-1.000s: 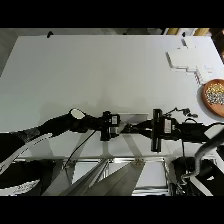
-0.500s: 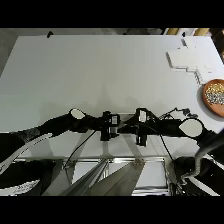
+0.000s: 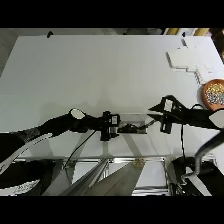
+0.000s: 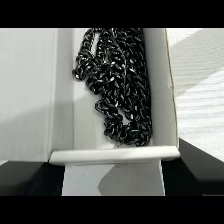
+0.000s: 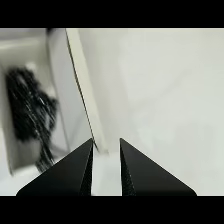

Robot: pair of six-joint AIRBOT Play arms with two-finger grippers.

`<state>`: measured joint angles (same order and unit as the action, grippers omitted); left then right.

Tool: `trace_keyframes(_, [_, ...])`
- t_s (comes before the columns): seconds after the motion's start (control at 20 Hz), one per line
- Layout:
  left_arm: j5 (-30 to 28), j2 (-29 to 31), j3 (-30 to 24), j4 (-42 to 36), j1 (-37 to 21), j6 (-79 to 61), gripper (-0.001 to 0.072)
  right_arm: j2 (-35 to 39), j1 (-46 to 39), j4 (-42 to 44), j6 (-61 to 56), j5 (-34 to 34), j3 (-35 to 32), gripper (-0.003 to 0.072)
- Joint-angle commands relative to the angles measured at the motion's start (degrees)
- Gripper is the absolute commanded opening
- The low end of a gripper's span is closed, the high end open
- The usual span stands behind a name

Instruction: Fold the box and place the chain.

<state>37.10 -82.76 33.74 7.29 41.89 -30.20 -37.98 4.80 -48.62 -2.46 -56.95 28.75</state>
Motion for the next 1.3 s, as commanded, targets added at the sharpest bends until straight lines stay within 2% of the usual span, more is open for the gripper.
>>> trace_keyframes(0.0, [0.0,0.0,0.0,0.0,0.0,0.0,0.0204,-2.3,-6.5,-11.6,2.8,-2.5,0.2,0.0176])
trace_keyframes(0.25, [0.0,0.0,0.0,0.0,0.0,0.0,0.0204,-11.1,-2.6,-14.4,3.5,-2.1,-1.4,0.0176])
trace_keyframes(0.35, [0.0,0.0,0.0,0.0,0.0,0.0,0.0204,-14.0,-1.1,-14.9,7.1,-1.4,-1.9,0.0176])
trace_keyframes(0.6, [0.0,0.0,0.0,0.0,0.0,0.0,0.0204,-19.3,2.5,-14.3,10.7,1.4,-2.0,0.0176])
trace_keyframes(1.05, [0.0,0.0,0.0,0.0,0.0,0.0,0.0204,-22.2,5.1,-13.4,12.0,4.9,-2.0,0.0154])
trace_keyframes(1.15, [0.0,0.0,0.0,0.0,0.0,0.0,0.0204,-22.3,5.1,-11.0,12.0,5.7,-2.0,0.0149])
trace_keyframes(1.25, [0.0,0.0,0.0,0.0,0.0,0.0,0.0204,-22.5,5.2,-10.1,12.0,5.8,-2.0,0.0048])
